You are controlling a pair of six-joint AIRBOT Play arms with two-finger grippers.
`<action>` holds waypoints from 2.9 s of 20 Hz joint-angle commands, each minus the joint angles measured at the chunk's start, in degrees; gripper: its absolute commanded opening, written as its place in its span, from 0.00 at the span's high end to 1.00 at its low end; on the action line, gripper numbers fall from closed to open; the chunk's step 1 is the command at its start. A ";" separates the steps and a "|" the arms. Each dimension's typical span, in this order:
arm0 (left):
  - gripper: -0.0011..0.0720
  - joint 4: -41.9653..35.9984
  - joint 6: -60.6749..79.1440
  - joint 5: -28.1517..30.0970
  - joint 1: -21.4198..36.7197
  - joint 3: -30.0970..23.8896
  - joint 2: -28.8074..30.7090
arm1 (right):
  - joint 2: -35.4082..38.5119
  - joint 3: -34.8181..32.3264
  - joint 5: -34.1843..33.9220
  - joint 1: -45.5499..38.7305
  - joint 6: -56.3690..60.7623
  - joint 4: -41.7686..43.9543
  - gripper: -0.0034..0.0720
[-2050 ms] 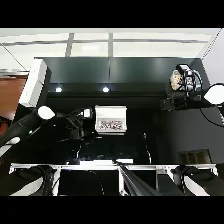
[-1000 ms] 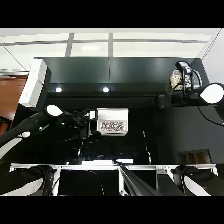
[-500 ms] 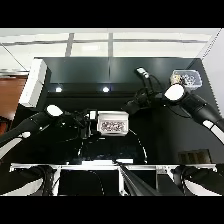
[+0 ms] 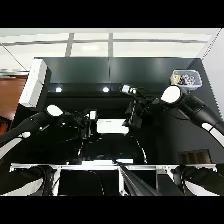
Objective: Fold the box and place the chain.
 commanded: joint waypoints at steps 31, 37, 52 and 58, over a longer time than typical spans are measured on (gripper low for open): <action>0.35 0.02 0.02 -0.04 -0.04 0.02 -0.04 | -0.44 -2.03 -4.66 4.15 2.91 -2.73 0.62; 0.35 0.02 0.02 -0.04 -0.04 0.02 -0.04 | -0.44 -2.03 -4.02 4.15 2.91 -2.78 0.61; 0.35 0.04 0.02 -0.02 -0.04 0.02 -0.04 | -0.44 -2.03 -1.68 4.15 4.20 -4.00 0.52; 0.35 0.04 0.02 -0.02 -0.04 0.02 -0.04 | -0.44 -2.03 -1.44 4.15 5.40 -4.02 0.45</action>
